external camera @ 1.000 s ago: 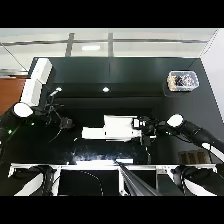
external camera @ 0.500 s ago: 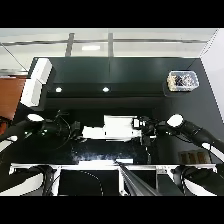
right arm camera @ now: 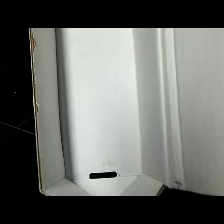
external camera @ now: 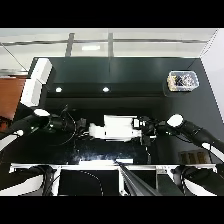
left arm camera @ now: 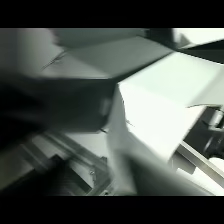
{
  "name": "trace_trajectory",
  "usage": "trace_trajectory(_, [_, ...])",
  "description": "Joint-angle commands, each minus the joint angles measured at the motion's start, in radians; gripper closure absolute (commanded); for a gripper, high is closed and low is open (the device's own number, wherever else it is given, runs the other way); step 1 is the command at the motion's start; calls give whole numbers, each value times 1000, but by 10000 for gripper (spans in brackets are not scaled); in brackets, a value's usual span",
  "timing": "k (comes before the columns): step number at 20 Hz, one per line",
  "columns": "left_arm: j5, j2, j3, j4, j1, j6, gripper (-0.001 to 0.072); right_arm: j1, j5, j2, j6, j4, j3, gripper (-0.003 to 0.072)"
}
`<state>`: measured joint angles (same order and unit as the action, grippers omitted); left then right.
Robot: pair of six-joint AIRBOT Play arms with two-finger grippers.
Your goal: Fold the box and place the chain.
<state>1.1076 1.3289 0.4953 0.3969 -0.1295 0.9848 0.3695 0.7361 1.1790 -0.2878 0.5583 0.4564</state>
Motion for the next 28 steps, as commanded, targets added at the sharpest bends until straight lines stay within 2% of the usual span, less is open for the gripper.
trace_trajectory(1, [93,-3,78,68,-6,32,5,1,0,0,0,0,0,195])
trace_trajectory(3, [102,-18,110,76,-24,60,5,1,0,0,0,0,0,195])
trace_trajectory(5, [69,-33,133,109,-78,92,5,1,0,0,0,0,0,195])
trace_trajectory(7, [16,-36,145,148,-152,153,32,1,0,0,0,0,0,195])
trace_trajectory(11, [-83,-36,156,153,-295,245,33,1,0,0,0,0,0,195])
trace_trajectory(15, [-250,-36,159,233,-376,453,32,1,0,0,0,0,0,195])
trace_trajectory(18, [-299,-36,169,248,-415,501,33,1,0,0,0,0,0,195])
trace_trajectory(20, [-299,-36,188,348,-436,623,33,1,0,0,0,-1,0,195])
trace_trajectory(22, [-299,-35,218,505,-475,777,32,1,-1,0,0,0,0,195])
trace_trajectory(26, [-262,-30,320,938,-631,1150,33,1,-1,0,0,0,0,195])
trace_trajectory(28, [-195,-6,383,1138,-710,1326,32,1,-1,0,0,0,0,195])
